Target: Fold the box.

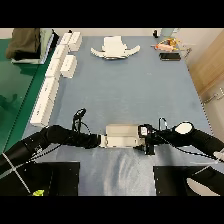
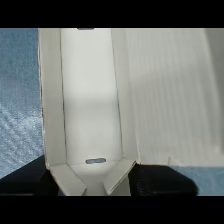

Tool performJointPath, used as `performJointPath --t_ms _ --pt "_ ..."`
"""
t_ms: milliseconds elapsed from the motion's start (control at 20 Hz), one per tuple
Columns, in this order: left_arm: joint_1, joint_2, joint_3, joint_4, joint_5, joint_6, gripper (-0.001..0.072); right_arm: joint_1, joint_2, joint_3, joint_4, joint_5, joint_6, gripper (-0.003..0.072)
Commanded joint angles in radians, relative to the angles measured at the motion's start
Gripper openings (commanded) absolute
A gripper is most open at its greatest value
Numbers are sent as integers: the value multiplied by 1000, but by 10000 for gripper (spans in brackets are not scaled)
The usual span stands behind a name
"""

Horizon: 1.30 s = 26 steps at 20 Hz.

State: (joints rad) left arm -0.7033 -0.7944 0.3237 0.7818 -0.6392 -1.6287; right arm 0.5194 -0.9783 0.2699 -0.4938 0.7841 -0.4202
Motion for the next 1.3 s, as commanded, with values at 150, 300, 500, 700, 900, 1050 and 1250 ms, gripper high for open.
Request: performJointPath --t_ms 150,300,500,700,900,1050,1250 --pt "0 -2 51 12 -8 16 17 0 1 1 0 0 0 508" --pt "0 -2 76 22 -21 16 17 0 1 1 0 0 0 509" --pt "0 -4 81 25 -74 15 18 0 1 1 0 0 0 508" --pt "0 -4 110 27 -95 13 477 0 1 1 0 0 0 508" --pt "0 -3 114 30 -96 5 459 0 1 1 0 0 0 508" --pt "0 -3 114 27 -97 5 459 0 1 1 0 0 0 508" --pt "0 -4 127 10 -69 6 460 0 1 1 0 0 0 508"
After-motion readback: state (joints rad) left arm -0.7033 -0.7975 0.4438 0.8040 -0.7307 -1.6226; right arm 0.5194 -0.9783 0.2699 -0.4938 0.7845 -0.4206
